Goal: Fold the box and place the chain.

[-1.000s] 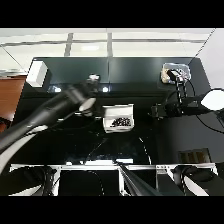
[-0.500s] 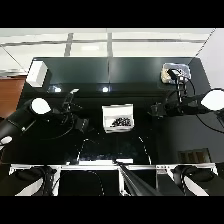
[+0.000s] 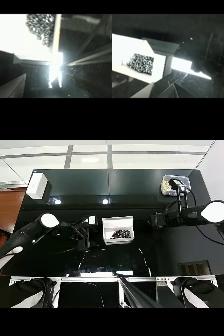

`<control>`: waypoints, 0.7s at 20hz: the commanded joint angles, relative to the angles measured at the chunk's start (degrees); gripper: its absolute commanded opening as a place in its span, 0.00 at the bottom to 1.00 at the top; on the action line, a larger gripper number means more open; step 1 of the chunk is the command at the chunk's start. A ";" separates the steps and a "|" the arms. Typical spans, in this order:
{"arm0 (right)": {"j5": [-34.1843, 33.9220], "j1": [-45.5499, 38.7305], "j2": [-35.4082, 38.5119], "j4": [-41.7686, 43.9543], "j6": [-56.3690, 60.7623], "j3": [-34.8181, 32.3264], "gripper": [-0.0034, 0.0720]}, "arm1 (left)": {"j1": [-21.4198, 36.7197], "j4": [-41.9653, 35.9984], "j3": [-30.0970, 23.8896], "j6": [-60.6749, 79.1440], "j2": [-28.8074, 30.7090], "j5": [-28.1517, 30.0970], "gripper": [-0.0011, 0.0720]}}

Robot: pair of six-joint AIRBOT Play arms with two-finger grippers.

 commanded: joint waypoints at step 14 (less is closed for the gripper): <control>-1.20 -0.02 -0.02 0.35 0.66 0.00 0.43 | -0.42 -11.74 4.35 11.43 -12.39 3.89 0.99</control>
